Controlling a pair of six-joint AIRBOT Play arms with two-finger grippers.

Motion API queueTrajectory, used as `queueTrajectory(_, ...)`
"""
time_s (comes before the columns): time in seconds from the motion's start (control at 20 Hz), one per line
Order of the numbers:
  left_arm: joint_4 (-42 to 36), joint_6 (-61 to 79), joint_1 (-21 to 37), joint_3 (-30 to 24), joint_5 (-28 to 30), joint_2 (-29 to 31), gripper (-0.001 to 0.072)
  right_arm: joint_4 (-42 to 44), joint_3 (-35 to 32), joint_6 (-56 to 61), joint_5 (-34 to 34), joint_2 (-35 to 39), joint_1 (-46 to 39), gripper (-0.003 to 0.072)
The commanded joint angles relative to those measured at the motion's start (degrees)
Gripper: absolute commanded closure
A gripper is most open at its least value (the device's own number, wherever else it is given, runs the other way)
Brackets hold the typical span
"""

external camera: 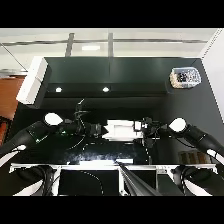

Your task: Fold the box and place the chain.

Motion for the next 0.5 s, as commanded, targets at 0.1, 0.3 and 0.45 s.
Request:
queueTrajectory(0.1, 0.0, -0.4, -2.6, 0.1, 2.9, 0.0, 0.0311, 0.0, 0.0, 0.0, -0.1, 0.0, 0.1, 0.0285)
queueTrajectory(0.3, 0.0, -0.8, -2.8, 0.1, 4.0, 0.0, 0.0311, -0.2, 0.0, 0.0, 0.1, 0.0, 0.1, 0.0519)
queueTrajectory(0.45, 0.0, -1.0, -4.0, 0.1, 6.3, 0.0, 0.0311, -0.2, 0.0, 0.0, 0.1, 0.0, 0.1, 0.0525)
